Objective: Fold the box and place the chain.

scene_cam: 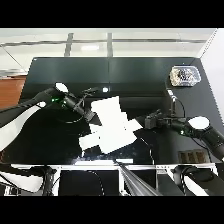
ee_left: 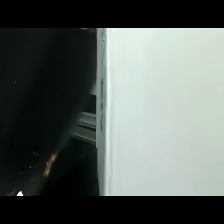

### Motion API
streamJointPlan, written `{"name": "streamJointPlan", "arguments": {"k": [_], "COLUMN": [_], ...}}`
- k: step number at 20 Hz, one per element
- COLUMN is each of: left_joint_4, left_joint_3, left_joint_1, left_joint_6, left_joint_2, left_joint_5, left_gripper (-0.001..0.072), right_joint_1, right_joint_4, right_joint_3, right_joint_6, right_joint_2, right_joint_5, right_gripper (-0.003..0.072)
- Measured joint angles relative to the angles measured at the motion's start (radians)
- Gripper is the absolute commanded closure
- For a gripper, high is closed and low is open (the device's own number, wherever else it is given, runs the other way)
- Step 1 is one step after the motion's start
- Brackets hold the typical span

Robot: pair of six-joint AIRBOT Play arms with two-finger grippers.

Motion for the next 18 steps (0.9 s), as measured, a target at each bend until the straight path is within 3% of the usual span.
{"name": "streamJointPlan", "arguments": {"k": [5,10,13,18], "left_joint_4": [0.042,0.077,0.090,0.157], "left_joint_3": [-0.011,-0.169,-0.204,-0.165], "left_joint_1": [-0.029,-0.145,-0.190,-0.217], "left_joint_6": [0.038,0.364,0.533,0.666], "left_joint_2": [0.134,0.340,0.344,0.248], "left_joint_5": [0.047,0.368,0.527,0.608], "left_gripper": [0.0683,0.0680,0.0680,0.0680], "right_joint_1": [-0.125,-0.190,-0.191,-0.097], "right_joint_4": [-0.219,-0.418,-0.406,-0.398], "right_joint_3": [0.139,0.214,0.223,0.183], "right_joint_6": [0.003,0.003,-0.024,-0.261], "right_joint_2": [0.001,0.001,0.001,0.000], "right_joint_5": [0.150,0.154,0.122,0.123], "right_gripper": [0.0012,0.0012,0.0012,0.0012]}}
